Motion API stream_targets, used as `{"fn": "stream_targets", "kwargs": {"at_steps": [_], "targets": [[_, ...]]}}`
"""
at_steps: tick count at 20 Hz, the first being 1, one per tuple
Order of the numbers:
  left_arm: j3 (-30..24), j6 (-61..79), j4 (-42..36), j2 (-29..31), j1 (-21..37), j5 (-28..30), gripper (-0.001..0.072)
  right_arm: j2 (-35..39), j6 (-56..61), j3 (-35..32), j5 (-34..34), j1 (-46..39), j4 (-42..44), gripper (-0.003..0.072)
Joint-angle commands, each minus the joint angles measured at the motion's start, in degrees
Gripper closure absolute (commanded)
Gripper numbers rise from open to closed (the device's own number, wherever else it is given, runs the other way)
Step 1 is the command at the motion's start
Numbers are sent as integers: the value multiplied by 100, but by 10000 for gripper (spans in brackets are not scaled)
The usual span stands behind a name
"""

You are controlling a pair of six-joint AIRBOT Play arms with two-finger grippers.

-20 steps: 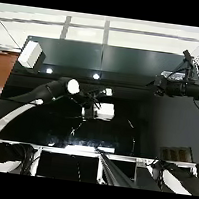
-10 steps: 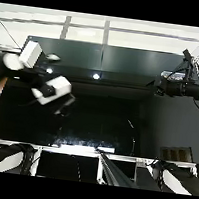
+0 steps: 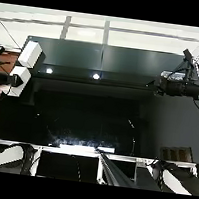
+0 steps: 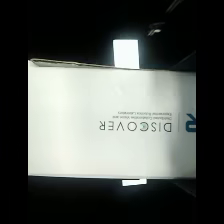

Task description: Fold the box and place the chain.

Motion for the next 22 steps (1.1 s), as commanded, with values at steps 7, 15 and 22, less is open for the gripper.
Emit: {"fn": "stream_targets", "kwargs": {"at_steps": [7,15,22], "targets": [[483,549,-710,-1045,-7,1292,274,-2,118,-2,-168,4,-52,665],[942,492,-704,-848,-90,378,-11,-2,133,-2,-184,4,-52,665],[1375,-748,-811,741,-190,-426,8,2,-37,157,-162,4,-273,665]]}}
